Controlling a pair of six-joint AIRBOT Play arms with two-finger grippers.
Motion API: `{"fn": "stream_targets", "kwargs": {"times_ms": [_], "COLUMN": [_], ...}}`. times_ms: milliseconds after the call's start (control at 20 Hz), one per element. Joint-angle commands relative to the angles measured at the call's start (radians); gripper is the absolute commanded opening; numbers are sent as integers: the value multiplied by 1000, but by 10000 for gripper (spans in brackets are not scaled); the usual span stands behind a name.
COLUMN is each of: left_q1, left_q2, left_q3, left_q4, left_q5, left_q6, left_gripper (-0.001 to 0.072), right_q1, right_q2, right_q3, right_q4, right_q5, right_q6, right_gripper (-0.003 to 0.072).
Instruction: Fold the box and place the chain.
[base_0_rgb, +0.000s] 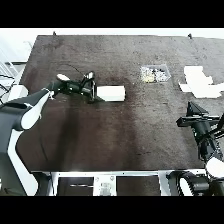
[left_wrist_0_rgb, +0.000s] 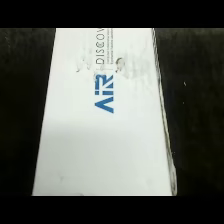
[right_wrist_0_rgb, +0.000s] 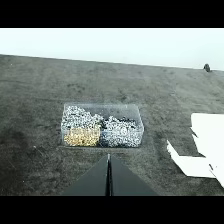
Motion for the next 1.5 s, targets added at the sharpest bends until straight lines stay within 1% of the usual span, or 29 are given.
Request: {"fn": "stream_targets", "kwargs": {"times_ms": [0, 50, 100, 250, 300, 350, 450, 500, 600, 650, 750, 800, 900, 1050, 1100, 1200, 1450], "left_q1": [40, 58, 82, 171, 211, 251, 341, 386, 463, 499, 557, 582, 610, 621, 621, 621, 621], "left_q2": [113, 153, 193, 285, 306, 314, 316, 315, 312, 304, 274, 246, 189, 106, 79, 33, -51], "left_q3": [2, 2, 2, 1, 0, 1, -1, -8, -13, -12, -6, 7, 44, 110, 133, 172, 226], "left_q4": [-6, -3, -3, -2, -2, 0, 13, 34, 142, 163, 166, 171, 190, 256, 306, 366, 383], "left_q5": [14, 53, 113, 343, 421, 477, 544, 574, 626, 650, 642, 613, 619, 655, 669, 661, 657], "left_q6": [-119, -150, -187, -298, -345, -388, -480, -587, -748, -758, -761, -759, -760, -844, -904, -922, -909], "left_gripper": [13, 13, 13, 13, 14, 14, 15, 15, 15, 16, 16, 16, 16, 16, 15, 15, 15], "right_q1": [-1, -1, -1, -1, -1, -1, -1, -1, -1, -1, -1, 0, -1, 0, 0, 0, 0], "right_q2": [1, 1, 1, 1, 1, 1, 1, 1, 1, 1, 1, 1, 1, 1, 1, 1, 1], "right_q3": [-10, -13, -15, -16, -16, -16, -16, -16, -16, -16, -16, -16, -16, -16, -16, -18, -25], "right_q4": [-8, -8, -8, -8, -8, -8, -8, -8, -8, -8, -8, -7, -8, -7, -7, -7, -7], "right_q5": [-2, -6, -6, -9, -8, -9, -8, -8, -8, -8, -8, -8, -8, -7, -7, -8, -8], "right_q6": [0, 0, 0, 0, 0, 0, 0, 0, 0, 0, 0, 0, 0, 1, 1, 1, 1], "right_gripper": [-1, 0, 0, 0, 0, 0, 0, 0, 0, 0, 0, -1, 0, 0, 0, 0, 0]}}
